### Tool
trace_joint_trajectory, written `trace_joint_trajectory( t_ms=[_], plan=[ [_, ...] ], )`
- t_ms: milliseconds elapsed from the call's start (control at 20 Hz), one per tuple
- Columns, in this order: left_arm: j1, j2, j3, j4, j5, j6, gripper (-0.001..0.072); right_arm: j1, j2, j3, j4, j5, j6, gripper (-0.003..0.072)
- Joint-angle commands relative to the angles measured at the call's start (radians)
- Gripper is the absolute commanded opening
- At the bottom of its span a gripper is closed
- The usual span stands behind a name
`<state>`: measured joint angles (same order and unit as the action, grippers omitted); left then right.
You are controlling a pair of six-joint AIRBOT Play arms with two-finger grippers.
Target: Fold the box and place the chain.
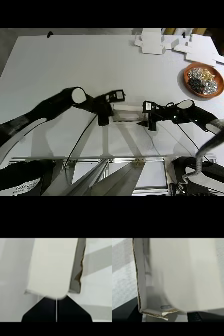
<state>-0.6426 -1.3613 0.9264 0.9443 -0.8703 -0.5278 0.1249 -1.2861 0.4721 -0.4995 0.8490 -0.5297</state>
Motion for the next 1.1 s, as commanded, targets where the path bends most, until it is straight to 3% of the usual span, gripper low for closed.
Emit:
trace_joint_trajectory(
  t_ms=[0, 150, 250, 400, 650, 1050],
  plan=[
    [0.066, 0.101, -0.001, 0.212, -0.071, -0.514, 0.0003, 0.001, 0.000, 0.000, 0.000, 0.001, -0.002, 0.0406],
    [0.138, 0.128, -0.008, 0.307, -0.133, -0.861, 0.0003, 0.001, 0.000, 0.000, 0.000, 0.001, -0.002, 0.0406],
    [0.167, 0.127, -0.056, 0.297, -0.103, -0.947, 0.0003, 0.001, 0.000, 0.000, 0.000, 0.000, -0.002, 0.0406],
    [0.177, 0.097, -0.131, 0.207, -0.023, -0.951, 0.0006, 0.001, 0.000, 0.000, 0.000, 0.000, -0.002, 0.0406],
    [0.172, -0.031, -0.137, -0.053, 0.007, -0.901, 0.0006, 0.001, 0.000, 0.000, 0.000, 0.001, -0.002, 0.0406],
    [0.154, -0.067, -0.137, -0.126, -0.006, -0.895, 0.0005, 0.001, 0.000, 0.000, 0.000, 0.001, -0.002, 0.0406]
  ],
)
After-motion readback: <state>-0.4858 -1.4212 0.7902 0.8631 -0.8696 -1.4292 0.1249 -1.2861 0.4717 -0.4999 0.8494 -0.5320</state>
